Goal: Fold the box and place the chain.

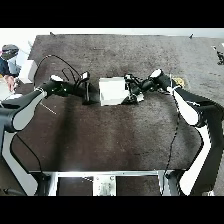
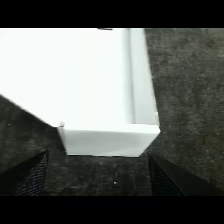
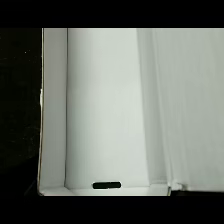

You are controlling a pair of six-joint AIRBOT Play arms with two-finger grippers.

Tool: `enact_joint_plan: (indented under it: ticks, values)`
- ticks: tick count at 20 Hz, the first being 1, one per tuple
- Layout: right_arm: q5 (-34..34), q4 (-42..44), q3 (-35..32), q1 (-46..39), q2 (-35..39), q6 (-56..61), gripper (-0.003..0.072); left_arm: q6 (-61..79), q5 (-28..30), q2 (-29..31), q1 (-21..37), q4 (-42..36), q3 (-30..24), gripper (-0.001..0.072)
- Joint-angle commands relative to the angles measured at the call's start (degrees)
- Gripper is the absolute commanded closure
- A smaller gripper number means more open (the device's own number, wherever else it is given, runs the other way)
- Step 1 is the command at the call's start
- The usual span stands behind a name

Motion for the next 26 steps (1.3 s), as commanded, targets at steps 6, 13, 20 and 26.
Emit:
enact_joint_plan:
  ticks: [6, 13, 20, 26]
  values:
    - [0.0, 0.0, 0.0, 0.0, 0.0, 0.0, 0.0247, 2.8, 2.4, -0.6, -2.5, -1.2, -0.2, -0.0011]
    - [0.0, 0.0, 0.0, 0.0, 0.0, 0.0, 0.0247, 2.8, 6.3, -0.7, -3.5, -3.3, 0.1, -0.0008]
    - [0.0, 0.0, 0.0, 0.0, 0.0, 0.0, 0.0247, 1.6, 6.0, -4.7, -4.3, -2.3, 5.6, -0.0007]
    - [0.0, 0.0, 0.0, 0.0, 0.0, 0.0, 0.0247, 0.3, 3.6, -6.2, -4.2, -0.4, 7.1, -0.0007]
